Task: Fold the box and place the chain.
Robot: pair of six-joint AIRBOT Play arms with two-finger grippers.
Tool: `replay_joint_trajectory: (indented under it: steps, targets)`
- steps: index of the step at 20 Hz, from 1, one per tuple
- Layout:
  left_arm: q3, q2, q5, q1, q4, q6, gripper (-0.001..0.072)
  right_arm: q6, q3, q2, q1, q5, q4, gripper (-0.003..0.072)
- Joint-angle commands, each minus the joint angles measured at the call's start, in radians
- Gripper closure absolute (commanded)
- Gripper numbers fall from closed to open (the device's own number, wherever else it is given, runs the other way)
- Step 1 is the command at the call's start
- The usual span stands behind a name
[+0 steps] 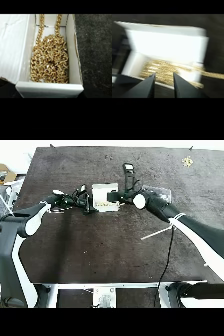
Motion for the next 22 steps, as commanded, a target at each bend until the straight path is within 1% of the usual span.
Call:
replay_joint_trajectory:
  steps: [1, 6, 13, 16, 20, 21, 22]
  targets:
    - [0.0, 0.0, 0.0, 0.001, 0.0, 0.0, 0.0424, 0.022, -0.022, 0.005, -0.121, 0.113, -0.023, 0.0429]
    - [0.0, 0.0, 0.0, 0.001, 0.0, 0.0, 0.0424, 0.159, -0.145, -0.019, -0.276, -0.022, -0.018, 0.043]
    - [0.0, 0.0, 0.0, 0.001, 0.0, 0.0, 0.0424, 0.177, -0.1, -0.162, -0.293, -0.126, 0.091, 0.043]
    - [0.0, 0.0, 0.0, 0.001, 0.0, 0.0, 0.0424, 0.195, -0.06, -0.204, -0.292, -0.11, 0.098, 0.043]
    - [0.0, 0.0, 0.0, 0.001, 0.0, 0.0, 0.0424, 0.207, -0.04, -0.241, -0.28, -0.109, 0.117, 0.0437]
    - [0.0, 0.0, 0.0, 0.001, 0.0, 0.0, 0.0424, 0.206, -0.04, -0.247, -0.278, -0.109, 0.116, 0.0555]
    - [0.0, 0.0, 0.0, 0.001, 0.0, 0.0, 0.0424, 0.207, -0.04, -0.253, -0.275, -0.109, 0.116, 0.0628]
